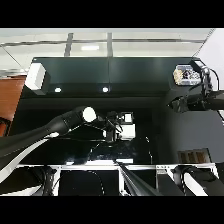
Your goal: Fold the box and place the chain.
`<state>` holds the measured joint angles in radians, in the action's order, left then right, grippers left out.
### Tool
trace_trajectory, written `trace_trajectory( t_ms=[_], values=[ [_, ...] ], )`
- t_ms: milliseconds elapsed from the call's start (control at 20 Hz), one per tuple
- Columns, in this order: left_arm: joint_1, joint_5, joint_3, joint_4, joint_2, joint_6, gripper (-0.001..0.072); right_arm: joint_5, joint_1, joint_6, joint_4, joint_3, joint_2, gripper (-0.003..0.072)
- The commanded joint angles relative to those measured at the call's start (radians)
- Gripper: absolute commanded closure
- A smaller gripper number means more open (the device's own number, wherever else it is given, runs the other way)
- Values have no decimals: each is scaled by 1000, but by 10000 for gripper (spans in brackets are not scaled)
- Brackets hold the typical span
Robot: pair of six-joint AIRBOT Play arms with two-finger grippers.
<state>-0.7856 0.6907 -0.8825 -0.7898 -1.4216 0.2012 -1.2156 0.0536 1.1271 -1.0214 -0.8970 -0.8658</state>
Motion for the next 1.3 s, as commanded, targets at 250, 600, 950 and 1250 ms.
trace_trajectory(
  t_ms=[250,600,950,1250],
  values=[
    [275,249,0,-488,245,656,380,164,0,2,0,0,1,670],
    [948,428,19,-580,365,978,379,164,0,2,0,0,1,670],
    [1255,132,26,-378,315,867,377,164,0,2,0,0,0,671],
    [1255,-117,13,-380,161,787,377,164,0,2,-1,0,0,670]
  ],
)
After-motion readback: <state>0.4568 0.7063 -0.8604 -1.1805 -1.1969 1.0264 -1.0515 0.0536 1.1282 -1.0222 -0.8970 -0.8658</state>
